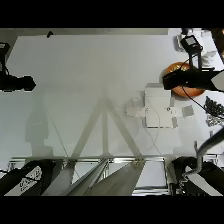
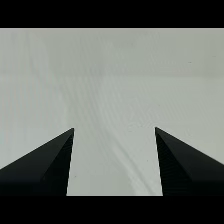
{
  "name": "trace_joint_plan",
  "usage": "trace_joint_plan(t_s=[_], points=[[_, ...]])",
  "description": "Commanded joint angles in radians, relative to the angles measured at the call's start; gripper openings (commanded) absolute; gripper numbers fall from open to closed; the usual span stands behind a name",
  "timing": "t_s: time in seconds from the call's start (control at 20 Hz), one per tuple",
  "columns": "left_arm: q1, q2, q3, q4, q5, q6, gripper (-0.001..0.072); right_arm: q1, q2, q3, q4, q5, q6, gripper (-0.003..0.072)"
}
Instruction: Fold the box and place the chain.
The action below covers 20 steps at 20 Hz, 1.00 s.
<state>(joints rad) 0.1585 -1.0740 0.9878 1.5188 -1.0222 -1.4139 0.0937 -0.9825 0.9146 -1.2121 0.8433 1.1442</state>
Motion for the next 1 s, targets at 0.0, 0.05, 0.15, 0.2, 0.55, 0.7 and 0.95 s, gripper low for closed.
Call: trace_joint_plan(t_s=[0.0, 0.05, 0.15, 0.2, 0.55, 0.7, 0.95], points=[[0.0, -0.001, 0.001, 0.0, 0.0, 0.0, 0.0541, 0.0, 0.001, 0.001, -0.077, 0.076, 0.14, 0.0018], [0.0, -0.001, 0.001, 0.0, 0.0, 0.0, 0.0541, 0.0, 0.001, 0.001, -0.095, 0.1, 0.138, 0.0096], [0.0, -0.001, 0.001, 0.0, 0.0, 0.0, 0.0541, 0.0, 0.001, 0.001, -0.115, 0.137, 0.129, 0.0176], [0.0, -0.001, 0.001, 0.0, 0.0, 0.0, 0.0541, 0.0, 0.0, 0.001, -0.153, 0.164, 0.131, 0.0175], [0.0, -0.001, 0.001, 0.0, 0.0, 0.0, 0.0541, -0.15, -0.024, 0.001, -0.542, 0.349, 0.425, 0.0421], [0.0, -0.001, 0.001, 0.0, 0.0, 0.0, 0.0541, -0.309, -0.079, 0.001, -0.456, 0.424, 0.349, 0.0484], [0.0, -0.001, 0.001, 0.0, 0.0, 0.0, 0.0541, -0.465, -0.172, 0.001, -0.306, 0.439, 0.131, 0.0484]])
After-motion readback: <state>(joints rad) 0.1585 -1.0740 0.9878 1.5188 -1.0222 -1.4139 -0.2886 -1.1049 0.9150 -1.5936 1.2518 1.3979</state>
